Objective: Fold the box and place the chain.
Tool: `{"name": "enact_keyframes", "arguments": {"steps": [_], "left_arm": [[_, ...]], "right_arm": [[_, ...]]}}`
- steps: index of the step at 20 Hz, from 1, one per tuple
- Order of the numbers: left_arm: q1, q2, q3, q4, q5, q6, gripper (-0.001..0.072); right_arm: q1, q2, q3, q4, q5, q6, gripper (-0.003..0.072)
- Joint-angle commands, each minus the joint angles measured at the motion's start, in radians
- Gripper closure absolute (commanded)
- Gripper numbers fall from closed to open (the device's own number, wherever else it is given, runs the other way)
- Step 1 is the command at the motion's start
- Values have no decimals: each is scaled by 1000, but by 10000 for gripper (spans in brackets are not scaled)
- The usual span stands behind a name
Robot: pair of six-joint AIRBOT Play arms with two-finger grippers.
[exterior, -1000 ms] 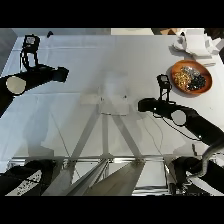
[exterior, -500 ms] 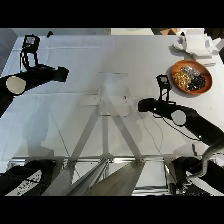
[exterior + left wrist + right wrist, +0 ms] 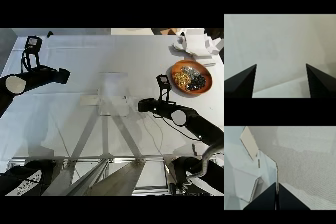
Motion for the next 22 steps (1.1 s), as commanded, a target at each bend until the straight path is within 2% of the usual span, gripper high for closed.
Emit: {"name": "enact_keyframes", "arguments": {"steps": [1, 2, 4, 8, 11, 14, 18, 22], "left_arm": [[-2, -17, 6, -36, -19, 167, 16], [-2, -37, 20, -76, -42, 220, 16], [-2, -108, 84, -166, -166, 363, 16], [-2, -303, 304, -223, -433, 507, 15], [-2, -444, 467, -338, -620, 632, 15], [-6, -557, 564, -464, -765, 750, 14], [-26, -645, 577, -599, -789, 811, 15], [-62, -697, 578, -601, -788, 854, 15]], "right_arm": [[1, -1, 0, 0, 0, 0, 677], [1, -1, 0, 0, 0, 0, 677], [1, -1, 0, 0, 0, 0, 677], [1, -1, 0, 0, 0, 0, 677], [1, -1, 0, 0, 0, 0, 677], [1, -1, 0, 0, 0, 0, 677], [1, -1, 0, 0, 0, 0, 677], [1, -1, 0, 0, 0, 0, 677]]}}
